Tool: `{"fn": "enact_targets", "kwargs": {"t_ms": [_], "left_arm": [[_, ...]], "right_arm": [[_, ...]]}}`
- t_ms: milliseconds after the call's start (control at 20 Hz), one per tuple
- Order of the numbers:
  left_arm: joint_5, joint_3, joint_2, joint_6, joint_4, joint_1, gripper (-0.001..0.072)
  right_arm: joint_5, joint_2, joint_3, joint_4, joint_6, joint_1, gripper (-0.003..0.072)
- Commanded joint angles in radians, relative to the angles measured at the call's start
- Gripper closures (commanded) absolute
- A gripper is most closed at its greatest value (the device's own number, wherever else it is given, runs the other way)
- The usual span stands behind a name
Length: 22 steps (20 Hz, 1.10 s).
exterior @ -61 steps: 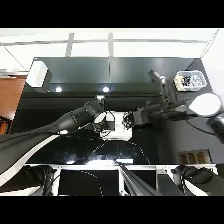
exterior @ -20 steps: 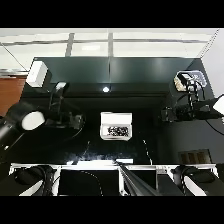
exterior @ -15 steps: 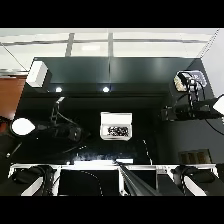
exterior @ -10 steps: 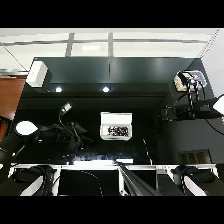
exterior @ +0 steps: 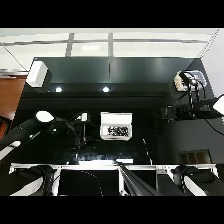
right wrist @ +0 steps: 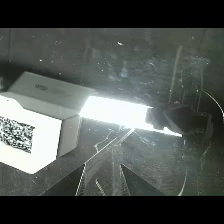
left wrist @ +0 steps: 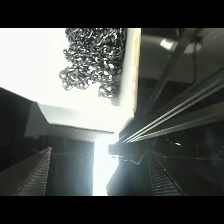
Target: Fold the box and place the chain.
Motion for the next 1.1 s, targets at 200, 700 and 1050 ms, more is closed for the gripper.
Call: {"fn": "enact_targets", "kwargs": {"t_ms": [200,700,1050], "left_arm": [[0.0,0.078,-0.105,0.053,0.01,-0.036,0.0],[0.018,0.147,-0.167,0.02,0.019,-0.093,0.0],[0.021,0.147,-0.167,0.024,0.042,-0.128,0.0424]], "right_arm": [[-0.005,0.0,0.0,-0.003,0.007,0.0,0.042],[-0.006,0.0,0.0,-0.003,0.006,0.0,0.0419],[-0.021,0.0,-0.008,-0.004,0.002,0.0,0.0419]]}}
